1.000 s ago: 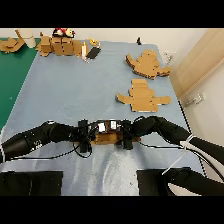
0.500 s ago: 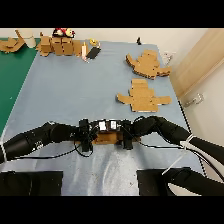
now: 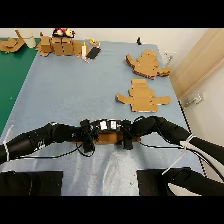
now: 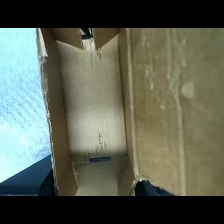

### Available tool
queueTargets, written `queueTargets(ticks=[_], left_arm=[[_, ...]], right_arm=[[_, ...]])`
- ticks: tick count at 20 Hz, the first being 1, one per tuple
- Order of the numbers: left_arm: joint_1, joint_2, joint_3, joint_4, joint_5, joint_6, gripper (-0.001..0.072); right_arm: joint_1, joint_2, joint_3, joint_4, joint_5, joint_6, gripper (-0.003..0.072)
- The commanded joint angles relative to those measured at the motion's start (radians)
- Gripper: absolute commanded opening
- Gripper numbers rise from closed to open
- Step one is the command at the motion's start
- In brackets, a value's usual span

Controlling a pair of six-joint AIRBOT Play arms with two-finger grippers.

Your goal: Fold the box.

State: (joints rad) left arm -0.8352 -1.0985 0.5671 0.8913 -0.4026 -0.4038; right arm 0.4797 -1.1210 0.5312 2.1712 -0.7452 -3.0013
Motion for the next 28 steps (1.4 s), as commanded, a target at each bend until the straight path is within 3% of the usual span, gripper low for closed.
queueTargets(ticks=[1, 9, 10, 11, 16, 20, 21, 22, 23, 25, 28], left_arm=[[0.000, -0.001, 0.001, -0.006, 0.000, 0.000, 0.0013], [0.000, -0.001, 0.001, -0.005, -0.001, 0.000, 0.0014], [0.000, -0.001, 0.001, -0.005, -0.002, 0.000, 0.0219], [0.000, -0.001, 0.001, -0.006, 0.000, 0.000, 0.0468], [0.000, -0.001, 0.001, -0.006, -0.001, -0.001, 0.0468], [0.000, -0.001, 0.001, -0.005, 0.000, -0.001, 0.0467], [0.000, -0.001, 0.001, -0.005, 0.000, -0.005, 0.0427], [0.002, 0.000, 0.001, -0.003, -0.002, -0.007, 0.0142], [0.002, 0.004, 0.001, 0.011, -0.005, -0.007, 0.0011], [0.002, 0.023, 0.001, 0.038, -0.024, -0.042, 0.0010], [0.002, 0.085, 0.001, 0.149, -0.111, -0.283, 0.0010]], right_arm=[[0.001, 0.000, 0.000, 0.000, 0.000, 0.000, 0.0441], [0.001, 0.000, 0.000, 0.000, 0.000, 0.000, 0.0440], [0.001, 0.000, 0.000, 0.000, 0.000, 0.000, 0.0440], [0.001, 0.000, 0.000, 0.000, 0.000, 0.000, 0.0440], [0.001, 0.000, 0.000, 0.000, 0.000, 0.000, 0.0440], [0.001, 0.000, 0.000, 0.000, 0.000, 0.000, 0.0440], [0.001, 0.000, 0.000, 0.000, 0.000, 0.000, 0.0441], [0.001, 0.000, 0.000, 0.000, 0.000, 0.000, 0.0440], [0.001, 0.000, 0.000, 0.000, 0.000, 0.000, 0.0440], [0.001, 0.000, 0.000, 0.000, 0.000, 0.000, 0.0440], [0.001, 0.000, 0.000, 0.000, 0.000, 0.000, 0.0440]])
